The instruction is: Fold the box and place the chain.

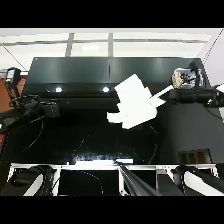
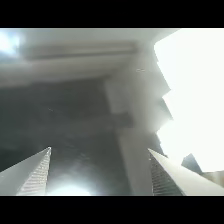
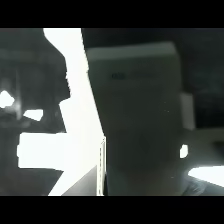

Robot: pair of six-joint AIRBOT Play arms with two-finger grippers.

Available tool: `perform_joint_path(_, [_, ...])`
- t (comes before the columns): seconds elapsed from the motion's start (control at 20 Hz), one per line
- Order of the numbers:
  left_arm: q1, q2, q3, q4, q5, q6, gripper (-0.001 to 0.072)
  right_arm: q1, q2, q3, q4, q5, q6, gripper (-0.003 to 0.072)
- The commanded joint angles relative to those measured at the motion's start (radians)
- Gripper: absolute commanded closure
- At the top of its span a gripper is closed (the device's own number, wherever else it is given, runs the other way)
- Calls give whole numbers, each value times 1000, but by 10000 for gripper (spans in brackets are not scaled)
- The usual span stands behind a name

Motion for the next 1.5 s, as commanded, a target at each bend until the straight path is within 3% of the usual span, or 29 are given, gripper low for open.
perform_joint_path(0.0, [0,-75,0,-110,-53,0,9,168,150,-186,48,-238,-50,639])
perform_joint_path(0.15, [0,-173,0,-165,-86,0,9,283,182,-267,105,-286,-175,639])
perform_joint_path(0.4, [0,-371,0,-267,-143,27,9,428,187,-336,349,-397,-402,639])
perform_joint_path(0.7, [3,-630,-16,-481,-154,262,9,473,187,-350,361,-430,-415,639])
perform_joint_path(0.95, [12,-832,-13,-838,-153,667,9,474,187,-350,385,-400,-415,639])
perform_joint_path(1.05, [10,-886,-13,-942,-227,839,9,473,187,-350,385,-399,-415,639])
perform_joint_path(1.25, [10,-945,-13,-881,-397,1009,9,473,187,-350,385,-397,-413,639])
perform_joint_path(1.45, [10,-946,-12,-822,-425,1094,33,473,187,-350,384,-397,-411,639])
